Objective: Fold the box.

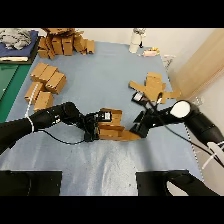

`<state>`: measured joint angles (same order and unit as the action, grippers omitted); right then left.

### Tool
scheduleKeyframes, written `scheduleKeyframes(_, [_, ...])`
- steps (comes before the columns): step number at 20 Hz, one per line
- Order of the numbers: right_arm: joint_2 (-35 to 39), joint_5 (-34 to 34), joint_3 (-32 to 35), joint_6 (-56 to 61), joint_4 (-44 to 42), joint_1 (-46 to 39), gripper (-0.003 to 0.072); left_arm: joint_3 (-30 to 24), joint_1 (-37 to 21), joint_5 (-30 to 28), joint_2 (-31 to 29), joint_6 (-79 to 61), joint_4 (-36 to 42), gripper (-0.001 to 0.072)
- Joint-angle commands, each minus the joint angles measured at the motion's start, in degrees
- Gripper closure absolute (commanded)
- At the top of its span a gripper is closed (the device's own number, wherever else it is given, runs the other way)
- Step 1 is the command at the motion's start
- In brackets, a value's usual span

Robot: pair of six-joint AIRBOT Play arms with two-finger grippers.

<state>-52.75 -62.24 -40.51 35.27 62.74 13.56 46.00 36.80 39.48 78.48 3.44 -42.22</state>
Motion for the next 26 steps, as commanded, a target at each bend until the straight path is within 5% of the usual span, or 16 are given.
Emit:
scheduleKeyframes(1, [-2.58, 3.50, 3.41, -4.79, 1.75, 6.47, 0.0121, 0.02, 0.02, 0.02, 0.00, 0.00, 0.00, 0.0229])
scheduleKeyframes(10, [-9.73, 14.32, 3.67, -7.34, 1.79, 9.07, 0.0121, 0.02, 0.02, 0.09, 0.00, 0.00, 0.00, 0.0229])
scheduleKeyframes(16, [-9.68, 13.20, 3.67, -9.88, -3.93, 9.09, 0.0132, 0.02, 0.02, 0.09, 0.00, 0.00, 0.00, 0.0229])
scheduleKeyframes(18, [-9.68, 12.70, 3.67, -9.88, -6.64, 9.31, 0.0303, 0.02, 0.02, 0.09, 0.00, 0.00, 0.00, 0.0229])
scheduleKeyframes(20, [-9.68, 12.59, 3.67, -9.88, -6.84, 10.08, 0.0349, 0.02, 0.02, 0.09, 0.00, 0.00, 0.00, 0.0229])
scheduleKeyframes(22, [-9.68, 12.33, 3.69, -9.86, -6.75, 11.30, 0.0523, 0.02, 0.02, 0.11, 0.00, 0.00, 0.00, 0.0229])
scheduleKeyframes(24, [-9.79, 13.03, 3.69, -9.88, -6.78, 12.72, 0.0611, 0.02, 0.02, 0.11, 0.00, 0.00, 0.00, 0.0229])
scheduleKeyframes(26, [-10.05, 14.80, 3.69, -9.88, -6.80, 13.66, 0.0610, 0.02, 0.02, 0.09, 0.00, 0.00, 0.00, 0.0229])
